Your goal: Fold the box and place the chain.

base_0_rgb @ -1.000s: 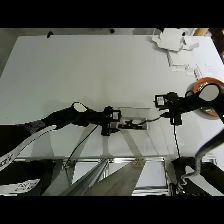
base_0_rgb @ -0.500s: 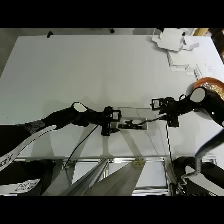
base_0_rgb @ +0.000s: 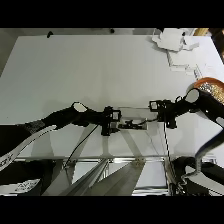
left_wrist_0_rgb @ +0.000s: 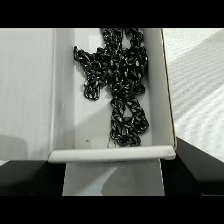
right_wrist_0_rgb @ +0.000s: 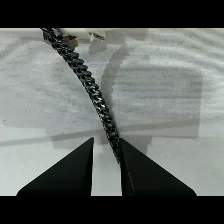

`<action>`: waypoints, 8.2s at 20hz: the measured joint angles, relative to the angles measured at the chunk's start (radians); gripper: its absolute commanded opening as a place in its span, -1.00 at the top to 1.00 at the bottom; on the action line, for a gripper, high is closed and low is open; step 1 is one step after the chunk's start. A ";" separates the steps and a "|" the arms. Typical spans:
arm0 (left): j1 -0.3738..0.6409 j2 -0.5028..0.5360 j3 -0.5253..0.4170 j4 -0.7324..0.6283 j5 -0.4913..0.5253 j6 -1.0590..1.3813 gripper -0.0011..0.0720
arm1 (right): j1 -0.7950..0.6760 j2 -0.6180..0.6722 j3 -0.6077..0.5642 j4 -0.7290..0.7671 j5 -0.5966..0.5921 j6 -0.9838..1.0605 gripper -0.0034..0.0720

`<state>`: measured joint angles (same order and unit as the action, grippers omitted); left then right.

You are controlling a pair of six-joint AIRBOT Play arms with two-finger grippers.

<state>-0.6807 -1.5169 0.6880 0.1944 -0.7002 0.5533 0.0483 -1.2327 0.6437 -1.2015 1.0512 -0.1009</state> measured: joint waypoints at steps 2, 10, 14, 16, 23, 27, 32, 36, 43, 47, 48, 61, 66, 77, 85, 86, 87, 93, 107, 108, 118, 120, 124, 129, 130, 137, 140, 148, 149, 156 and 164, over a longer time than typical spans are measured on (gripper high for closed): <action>0.000 0.000 0.000 0.000 0.000 0.000 -0.09 | 0.000 -0.019 0.000 0.000 -0.002 -0.005 0.65; 0.000 0.000 0.000 0.000 0.000 0.000 -0.09 | 0.000 -0.035 -0.002 0.003 0.002 -0.011 0.85; 0.000 0.000 0.000 0.000 0.000 0.000 -0.09 | 0.001 0.041 -0.002 0.000 0.019 -0.011 0.85; 0.000 0.000 0.000 0.000 0.000 0.000 -0.09 | 0.001 0.095 -0.002 0.001 0.037 -0.009 0.85; 0.000 0.000 0.000 0.000 0.000 0.000 -0.09 | 0.079 0.271 -0.002 0.089 0.081 -0.003 0.85; 0.000 0.000 0.000 0.000 0.000 0.000 -0.09 | 0.178 0.366 -0.002 0.236 0.080 -0.002 0.85; 0.000 0.000 0.000 0.000 0.000 0.000 -0.09 | 0.328 0.394 -0.002 0.397 -0.015 0.026 0.85; 0.000 0.000 0.000 0.000 0.000 0.000 -0.09 | 0.412 0.352 -0.002 0.431 -0.105 0.085 0.84; 0.000 0.000 0.000 0.000 0.000 0.000 -0.09 | 0.435 0.359 0.013 0.340 -0.146 0.144 0.25; 0.000 0.000 0.000 0.000 0.000 0.000 -0.09 | 0.318 0.411 0.036 0.229 -0.090 0.150 0.25; 0.000 0.000 0.000 0.000 0.000 0.000 -0.09 | 0.269 0.416 0.039 0.201 -0.074 0.148 0.25; 0.000 0.000 0.000 0.000 0.000 0.000 -0.09 | -0.053 0.133 0.036 -0.015 -0.045 0.021 0.28; 0.000 0.000 0.000 0.000 0.000 0.000 -0.09 | -0.059 0.024 0.036 -0.029 -0.071 -0.057 0.28; 0.000 0.000 0.000 0.000 0.000 0.000 -0.09 | -0.051 -0.030 0.034 -0.043 -0.044 -0.087 0.85; 0.000 0.000 0.000 0.000 0.000 0.000 -0.09 | 0.087 0.254 0.034 0.002 0.111 0.027 0.85; 0.000 0.000 0.000 0.000 0.000 0.000 -0.09 | 0.117 0.291 0.034 0.017 0.133 0.047 0.85; 0.000 0.000 0.000 0.000 0.000 0.000 -0.09 | 0.146 0.319 0.034 0.033 0.143 0.061 0.85; 0.000 0.000 0.000 0.000 0.000 0.000 -0.09 | 0.335 0.394 0.034 0.184 0.055 0.122 0.84; 0.000 0.000 0.000 0.000 0.000 0.000 -0.09 | 0.528 0.286 0.058 0.217 -0.140 0.206 0.57; 0.000 0.000 0.000 0.000 0.000 0.000 -0.09 | 0.523 0.303 0.069 0.187 -0.120 0.206 0.56; 0.000 0.000 0.000 0.000 0.000 0.000 -0.09 | 0.024 0.312 0.105 0.021 0.026 0.151 0.26; 0.000 0.000 0.000 0.000 0.000 0.000 -0.09 | -0.048 0.273 0.102 0.013 0.028 0.114 0.27; 0.000 0.000 0.000 0.000 0.000 0.000 -0.09 | -0.108 0.156 0.097 0.005 0.010 0.026 0.28; 0.000 0.000 0.000 0.000 0.000 0.000 -0.09 | -0.127 0.015 0.095 -0.043 -0.010 -0.026 0.28; 0.000 0.000 0.000 0.000 0.000 0.000 -0.09 | -0.127 -0.006 0.095 -0.050 -0.013 -0.034 0.28; 0.000 0.000 0.000 0.000 0.000 0.000 -0.09 | -0.106 -0.092 0.095 -0.071 -0.029 -0.084 0.60; 0.000 0.000 0.000 0.000 0.000 0.000 -0.09 | -0.090 -0.103 0.095 -0.079 -0.028 -0.087 0.85; 0.000 0.000 0.000 0.000 0.000 0.000 -0.09 | -0.002 0.130 0.093 -0.072 0.100 -0.009 0.85; 0.000 0.000 0.000 0.000 0.000 0.000 -0.09 | 0.023 0.175 0.093 -0.064 0.127 0.010 0.85; 0.000 0.000 0.000 0.000 0.000 0.000 -0.09 | 0.264 0.366 0.093 0.110 0.162 0.106 0.85; 0.000 0.000 0.000 0.000 0.000 0.000 -0.09 | 0.467 0.352 0.093 0.238 -0.047 0.172 0.85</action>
<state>-0.6807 -1.5169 0.6880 0.1940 -0.7002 0.5529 0.5156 -0.8810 0.7364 -0.9634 1.0042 0.0715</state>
